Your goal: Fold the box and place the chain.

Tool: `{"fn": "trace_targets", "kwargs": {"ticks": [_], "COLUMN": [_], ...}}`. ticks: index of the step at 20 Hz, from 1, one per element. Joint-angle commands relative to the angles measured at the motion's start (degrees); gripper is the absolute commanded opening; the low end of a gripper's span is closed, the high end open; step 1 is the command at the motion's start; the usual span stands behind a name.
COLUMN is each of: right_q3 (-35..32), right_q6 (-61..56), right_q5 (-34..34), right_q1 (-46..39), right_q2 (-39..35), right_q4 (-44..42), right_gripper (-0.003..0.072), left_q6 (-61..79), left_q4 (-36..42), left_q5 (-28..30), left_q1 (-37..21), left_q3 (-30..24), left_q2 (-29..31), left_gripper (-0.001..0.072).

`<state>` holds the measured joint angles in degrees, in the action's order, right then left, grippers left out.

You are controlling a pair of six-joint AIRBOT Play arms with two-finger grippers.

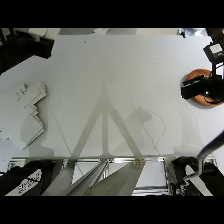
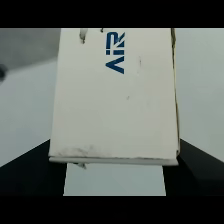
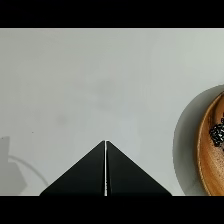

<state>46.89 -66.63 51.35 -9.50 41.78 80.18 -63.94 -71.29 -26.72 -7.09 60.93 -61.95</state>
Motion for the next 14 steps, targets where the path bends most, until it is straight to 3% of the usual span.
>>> {"fn": "trace_targets", "kwargs": {"ticks": [1, 9, 13, 14], "right_q3": [0.02, 0.02, 0.02, 0.02], "right_q6": [0.0, 0.0, 0.0, 0.0], "right_q5": [0.02, 0.02, 0.02, 0.02], "right_q1": [-0.04, -0.04, -0.04, -0.04], "right_q2": [-0.04, -0.04, -0.04, -0.04], "right_q4": [0.0, 0.0, 0.0, 0.0], "right_gripper": [0.0013, 0.0013, 0.0013, 0.0013], "left_q6": [-18.58, -18.4, -18.38, -18.38], "left_q4": [-16.83, -13.84, -13.81, -13.84], "left_q5": [-7.8, -6.56, -5.84, -5.62], "left_q1": [-5.38, -5.31, -5.33, -5.33], "left_q3": [0.02, 0.02, 0.02, 0.02], "left_q2": [-3.13, -23.76, -30.08, -30.84], "left_gripper": [0.001, 0.0011, 0.0011, 0.0049]}}
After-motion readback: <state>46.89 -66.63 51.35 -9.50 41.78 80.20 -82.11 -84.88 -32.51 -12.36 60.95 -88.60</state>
